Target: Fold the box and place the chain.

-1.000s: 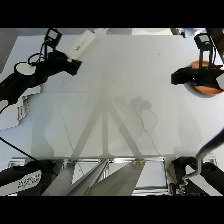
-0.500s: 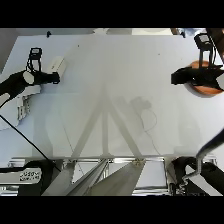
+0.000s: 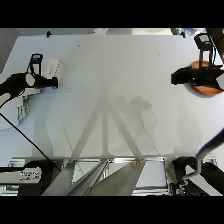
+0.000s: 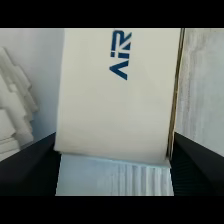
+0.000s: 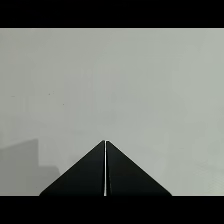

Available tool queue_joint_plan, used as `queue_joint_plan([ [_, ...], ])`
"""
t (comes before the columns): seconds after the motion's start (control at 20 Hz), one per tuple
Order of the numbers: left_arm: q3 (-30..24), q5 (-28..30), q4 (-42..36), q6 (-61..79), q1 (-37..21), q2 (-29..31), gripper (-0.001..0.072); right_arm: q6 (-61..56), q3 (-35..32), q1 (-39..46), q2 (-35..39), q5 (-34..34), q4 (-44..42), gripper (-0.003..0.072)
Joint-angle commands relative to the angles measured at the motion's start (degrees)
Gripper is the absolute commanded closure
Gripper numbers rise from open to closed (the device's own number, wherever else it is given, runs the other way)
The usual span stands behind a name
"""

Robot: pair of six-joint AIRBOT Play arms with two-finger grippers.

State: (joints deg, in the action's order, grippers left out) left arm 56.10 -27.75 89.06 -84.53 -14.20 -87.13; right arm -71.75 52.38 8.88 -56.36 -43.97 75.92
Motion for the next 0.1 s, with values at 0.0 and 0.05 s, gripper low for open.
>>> queue_joint_plan([
  [0.0, 0.02, -0.87, 0.52, -0.35, -0.02, 4.52, 0.0002, -0.02, 0.07, 0.04, 0.02, -0.02, -0.02, 0.0673],
  [0.05, 0.02, -1.68, 0.52, -0.35, -0.02, 6.12, 0.0002, -0.02, 0.07, 0.04, 0.04, -0.02, -0.02, 0.0673],
])
